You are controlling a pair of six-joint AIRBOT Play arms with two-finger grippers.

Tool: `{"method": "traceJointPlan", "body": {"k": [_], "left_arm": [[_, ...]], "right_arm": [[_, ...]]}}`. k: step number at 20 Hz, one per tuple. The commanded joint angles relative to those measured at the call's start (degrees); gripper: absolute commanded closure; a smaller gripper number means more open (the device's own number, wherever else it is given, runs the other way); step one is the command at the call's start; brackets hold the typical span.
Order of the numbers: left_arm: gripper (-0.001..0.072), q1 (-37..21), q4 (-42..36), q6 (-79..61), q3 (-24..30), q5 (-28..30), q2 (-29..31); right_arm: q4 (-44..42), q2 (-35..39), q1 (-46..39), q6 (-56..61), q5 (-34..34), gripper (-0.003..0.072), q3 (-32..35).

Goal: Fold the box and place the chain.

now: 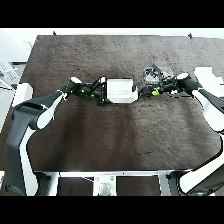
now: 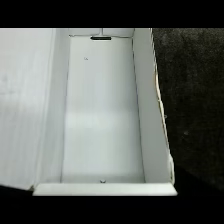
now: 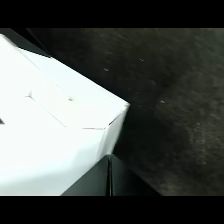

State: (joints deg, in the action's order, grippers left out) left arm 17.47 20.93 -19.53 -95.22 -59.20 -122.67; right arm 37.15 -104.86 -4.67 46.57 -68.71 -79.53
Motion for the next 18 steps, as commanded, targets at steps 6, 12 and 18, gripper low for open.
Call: {"method": "traceJointPlan", "body": {"k": [6, 12, 18], "left_arm": [[0.0359, -0.02, 0.0, -0.02, -0.04, 0.02, 0.0], [0.0359, -0.02, 0.0, 0.0, -0.04, 0.0, 0.0], [0.0359, -0.02, -0.02, 0.0, -0.04, -0.02, 0.0]], "right_arm": [[-2.25, 1.4, 0.96, -0.04, -3.61, 0.0335, 0.0], [-2.21, 1.4, 3.13, -0.07, -3.15, 0.0214, -0.02], [-2.05, 1.4, 3.21, -0.04, -1.55, 0.0215, -0.44]]}}
